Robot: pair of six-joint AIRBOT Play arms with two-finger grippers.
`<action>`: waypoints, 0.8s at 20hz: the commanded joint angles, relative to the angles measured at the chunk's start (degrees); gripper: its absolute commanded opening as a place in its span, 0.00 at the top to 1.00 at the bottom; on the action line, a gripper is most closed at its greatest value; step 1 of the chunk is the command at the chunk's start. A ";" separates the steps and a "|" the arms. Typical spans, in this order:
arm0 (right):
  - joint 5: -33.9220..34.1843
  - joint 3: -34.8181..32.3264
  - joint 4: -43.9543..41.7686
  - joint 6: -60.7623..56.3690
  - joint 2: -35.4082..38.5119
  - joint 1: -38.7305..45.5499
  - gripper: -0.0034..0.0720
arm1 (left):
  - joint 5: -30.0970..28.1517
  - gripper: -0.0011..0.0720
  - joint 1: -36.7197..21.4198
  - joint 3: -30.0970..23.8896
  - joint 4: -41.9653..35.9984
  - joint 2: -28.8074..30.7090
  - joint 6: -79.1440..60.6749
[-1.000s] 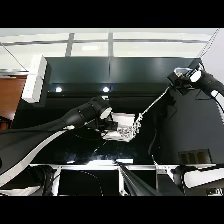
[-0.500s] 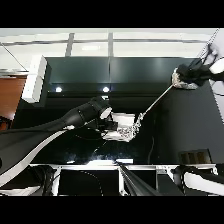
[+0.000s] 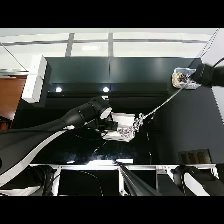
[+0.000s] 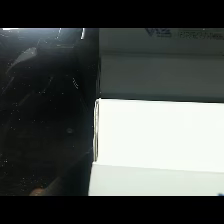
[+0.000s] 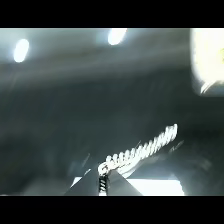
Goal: Fold the box and place the chain.
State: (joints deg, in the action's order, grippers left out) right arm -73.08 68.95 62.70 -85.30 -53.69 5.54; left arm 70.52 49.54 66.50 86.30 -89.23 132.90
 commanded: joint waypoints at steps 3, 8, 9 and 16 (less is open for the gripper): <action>-8.55 -9.51 -8.22 3.50 2.12 -11.65 0.94 | -0.04 0.94 -0.02 0.04 0.07 -0.02 -0.02; 0.66 -17.79 -16.61 3.50 1.84 -23.19 0.94 | -0.09 0.94 -0.04 0.04 0.07 -0.02 -0.02; 1.62 -17.86 -16.61 3.50 1.44 -24.72 0.94 | -0.07 0.94 -0.04 0.04 0.07 -0.02 -0.02; 6.93 -17.86 -21.24 5.07 -6.86 -31.34 0.94 | -0.07 0.94 -0.04 0.04 0.07 -0.02 -0.02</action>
State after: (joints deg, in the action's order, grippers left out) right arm -68.42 51.37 43.77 -81.01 -57.67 -23.31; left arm 70.50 49.54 66.50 86.32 -89.23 132.90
